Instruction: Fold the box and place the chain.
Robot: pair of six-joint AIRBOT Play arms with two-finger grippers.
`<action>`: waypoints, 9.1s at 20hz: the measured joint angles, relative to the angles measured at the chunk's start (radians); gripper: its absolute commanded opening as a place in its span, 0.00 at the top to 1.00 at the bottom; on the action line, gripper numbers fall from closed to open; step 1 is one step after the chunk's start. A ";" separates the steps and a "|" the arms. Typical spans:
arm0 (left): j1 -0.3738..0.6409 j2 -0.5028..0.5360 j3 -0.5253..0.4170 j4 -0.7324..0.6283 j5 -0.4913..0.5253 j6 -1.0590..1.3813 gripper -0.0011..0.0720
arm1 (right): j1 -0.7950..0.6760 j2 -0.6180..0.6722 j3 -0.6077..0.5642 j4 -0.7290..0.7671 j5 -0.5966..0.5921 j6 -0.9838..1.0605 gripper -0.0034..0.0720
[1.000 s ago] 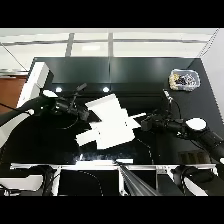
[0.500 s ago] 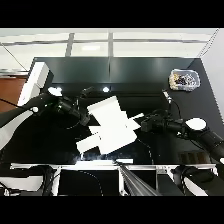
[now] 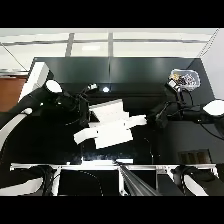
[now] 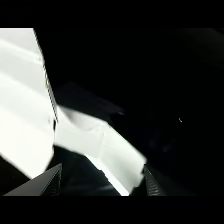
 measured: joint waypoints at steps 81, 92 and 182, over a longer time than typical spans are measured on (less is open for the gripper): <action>-0.189 -0.023 -0.089 0.101 0.245 0.238 0.95 | 0.405 -0.134 -0.094 -0.164 -0.171 -0.283 0.18; -0.189 -0.022 -0.089 0.105 0.247 0.238 0.95 | 0.509 -0.130 -0.124 -0.100 -0.065 -0.150 0.18; -0.114 0.212 -0.088 0.451 0.029 -0.086 0.95 | 0.530 -0.235 -0.206 0.176 -0.420 -0.641 0.73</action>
